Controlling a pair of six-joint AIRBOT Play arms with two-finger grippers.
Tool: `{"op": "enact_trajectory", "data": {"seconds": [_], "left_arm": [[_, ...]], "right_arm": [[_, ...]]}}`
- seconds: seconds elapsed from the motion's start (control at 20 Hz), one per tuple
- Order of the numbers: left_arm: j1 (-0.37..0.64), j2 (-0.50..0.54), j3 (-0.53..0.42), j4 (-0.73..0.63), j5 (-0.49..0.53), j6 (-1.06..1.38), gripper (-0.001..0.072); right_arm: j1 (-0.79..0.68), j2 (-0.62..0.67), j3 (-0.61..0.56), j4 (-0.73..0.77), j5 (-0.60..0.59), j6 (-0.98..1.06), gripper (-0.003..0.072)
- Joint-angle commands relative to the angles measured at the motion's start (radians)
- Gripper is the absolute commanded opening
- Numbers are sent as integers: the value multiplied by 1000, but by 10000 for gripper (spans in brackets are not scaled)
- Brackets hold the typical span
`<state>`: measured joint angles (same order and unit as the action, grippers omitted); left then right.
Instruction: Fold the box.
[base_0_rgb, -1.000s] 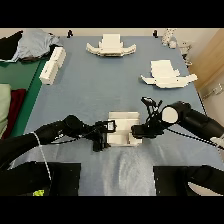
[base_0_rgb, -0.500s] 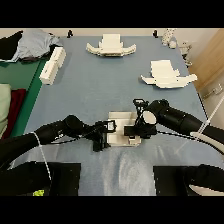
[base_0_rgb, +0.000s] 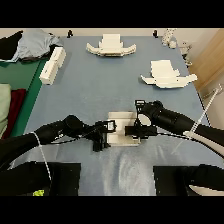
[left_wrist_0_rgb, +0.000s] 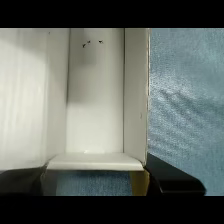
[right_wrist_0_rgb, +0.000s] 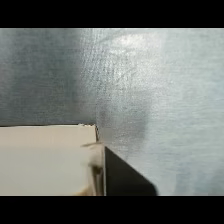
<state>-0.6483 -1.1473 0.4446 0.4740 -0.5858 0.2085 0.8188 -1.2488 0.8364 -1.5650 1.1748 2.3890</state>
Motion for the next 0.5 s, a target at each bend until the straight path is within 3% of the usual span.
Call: {"op": "enact_trajectory", "data": {"seconds": [0.0,0.3,0.35,0.4,0.45], "left_arm": [[0,-1,0,0,0,0,604],[0,-1,0,0,0,0,604],[0,-1,0,0,0,0,604],[0,-1,0,0,0,0,604],[0,-1,0,0,0,0,604]], "right_arm": [[2,-4,1,-18,-5,15,3],[3,-5,1,-16,-5,0,3],[6,-5,1,-10,-5,-5,51],[6,-5,1,0,-5,-6,248],[6,-5,2,7,-5,-8,344]]}}
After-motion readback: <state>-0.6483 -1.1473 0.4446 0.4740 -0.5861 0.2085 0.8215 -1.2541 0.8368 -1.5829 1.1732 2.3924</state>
